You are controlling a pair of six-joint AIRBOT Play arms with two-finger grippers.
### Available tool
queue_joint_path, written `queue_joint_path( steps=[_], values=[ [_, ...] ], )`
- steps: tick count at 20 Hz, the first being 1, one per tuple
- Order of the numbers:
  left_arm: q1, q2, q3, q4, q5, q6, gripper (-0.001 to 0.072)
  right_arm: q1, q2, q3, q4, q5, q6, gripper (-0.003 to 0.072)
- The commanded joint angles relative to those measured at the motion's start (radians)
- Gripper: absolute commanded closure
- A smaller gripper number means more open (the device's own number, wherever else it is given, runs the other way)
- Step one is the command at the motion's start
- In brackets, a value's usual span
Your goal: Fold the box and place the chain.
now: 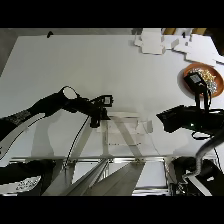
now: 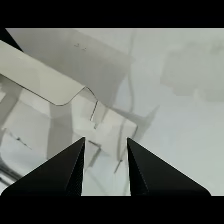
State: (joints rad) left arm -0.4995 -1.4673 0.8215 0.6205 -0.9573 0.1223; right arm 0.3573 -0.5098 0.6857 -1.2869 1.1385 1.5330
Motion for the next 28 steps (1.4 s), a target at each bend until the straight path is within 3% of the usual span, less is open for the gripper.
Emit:
queue_joint_path(
  steps=[1, 16, 18, 19, 20, 22, 23, 28],
  values=[
    [-0.001, -0.003, -0.001, 0.031, 0.011, -0.037, 0.0706, 0.001, 0.0, 0.001, 0.0, -0.003, -0.016, 0.0391],
    [-0.001, -0.003, -0.001, 0.031, 0.002, -0.026, 0.0706, 0.001, 0.0, 0.001, 0.0, -0.002, -0.024, 0.0394],
    [-0.001, -0.003, -0.001, 0.031, 0.002, -0.026, 0.0706, 0.001, 0.0, 0.0, 0.0, -0.001, -0.024, 0.0412],
    [-0.001, -0.003, -0.001, 0.031, 0.002, -0.026, 0.0706, 0.001, 0.0, -0.002, 0.001, -0.001, -0.032, 0.0464],
    [-0.001, -0.003, -0.001, 0.031, 0.001, -0.026, 0.0706, 0.001, 0.0, -0.008, 0.008, 0.002, -0.069, 0.0534],
    [-0.001, -0.003, -0.001, 0.031, 0.001, -0.026, 0.0706, 0.001, 0.0, -0.034, 0.021, -0.002, -0.172, 0.0577],
    [-0.001, -0.003, -0.001, 0.031, 0.0, -0.026, 0.0706, 0.001, -0.002, -0.051, 0.035, -0.002, -0.238, 0.065],
    [-0.001, -0.003, -0.001, 0.031, 0.0, -0.026, 0.0706, 0.001, -0.005, -0.201, 0.325, -0.028, -0.706, 0.0671]
  ],
)
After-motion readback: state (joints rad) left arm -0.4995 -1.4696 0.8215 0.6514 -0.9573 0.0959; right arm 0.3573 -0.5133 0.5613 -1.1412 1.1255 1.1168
